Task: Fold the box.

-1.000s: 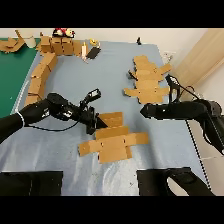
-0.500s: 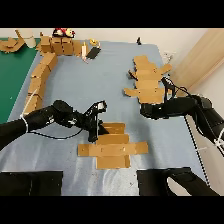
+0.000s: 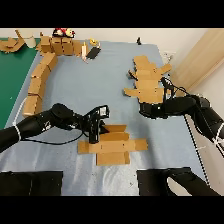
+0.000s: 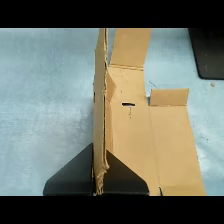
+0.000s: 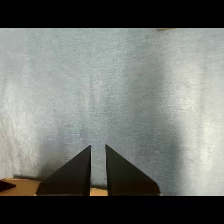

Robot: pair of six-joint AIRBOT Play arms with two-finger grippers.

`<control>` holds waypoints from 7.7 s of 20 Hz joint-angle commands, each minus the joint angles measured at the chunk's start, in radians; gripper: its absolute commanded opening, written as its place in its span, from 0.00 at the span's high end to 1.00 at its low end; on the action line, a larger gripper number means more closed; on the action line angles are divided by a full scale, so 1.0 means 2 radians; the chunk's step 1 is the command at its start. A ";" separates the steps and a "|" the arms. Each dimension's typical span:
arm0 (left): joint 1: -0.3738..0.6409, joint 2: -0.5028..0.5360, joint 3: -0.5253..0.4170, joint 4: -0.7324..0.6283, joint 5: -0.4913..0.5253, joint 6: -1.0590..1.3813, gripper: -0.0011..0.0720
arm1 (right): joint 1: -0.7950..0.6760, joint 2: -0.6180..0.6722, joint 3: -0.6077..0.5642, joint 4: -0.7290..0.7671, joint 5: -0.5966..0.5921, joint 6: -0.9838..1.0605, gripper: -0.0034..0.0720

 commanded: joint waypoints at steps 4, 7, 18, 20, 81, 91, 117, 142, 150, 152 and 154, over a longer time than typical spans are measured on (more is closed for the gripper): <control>-0.026 0.007 -0.035 0.002 0.010 0.000 0.97 | 0.000 0.000 0.000 0.001 0.003 -0.001 0.77; -0.027 0.008 -0.038 0.002 0.012 -0.002 0.97 | 0.000 0.000 0.000 0.001 0.003 -0.001 0.77; -0.028 0.079 -0.042 -0.006 0.097 0.042 0.97 | 0.000 0.000 0.000 0.011 0.009 -0.001 0.77; -0.036 0.079 -0.051 -0.007 0.105 0.042 0.97 | 0.000 0.000 0.000 0.012 0.009 -0.001 0.77; -0.082 0.079 -0.096 -0.018 0.078 -0.003 0.97 | 0.144 0.249 -0.192 0.135 -0.178 -0.187 0.95; -0.082 0.079 -0.096 -0.018 0.078 -0.003 0.97 | 0.540 0.223 -0.218 -0.168 -0.012 0.072 0.95; -0.083 0.079 -0.096 -0.018 0.077 -0.003 0.97 | 0.814 0.085 -0.186 -0.561 -0.063 0.333 0.38; -0.082 0.079 -0.096 -0.018 0.078 -0.003 0.97 | 0.758 0.274 -0.266 -0.529 -0.043 0.259 0.01; -0.082 0.079 -0.096 -0.018 0.078 -0.003 0.97 | 0.550 0.289 -0.273 -0.348 0.082 -0.002 0.01; -0.082 0.079 -0.096 -0.018 0.078 -0.003 0.97 | 0.471 0.289 -0.273 -0.245 0.107 -0.138 0.01; -0.082 0.079 -0.096 -0.018 0.078 -0.003 0.97 | 0.394 0.288 -0.271 -0.151 0.117 -0.258 0.01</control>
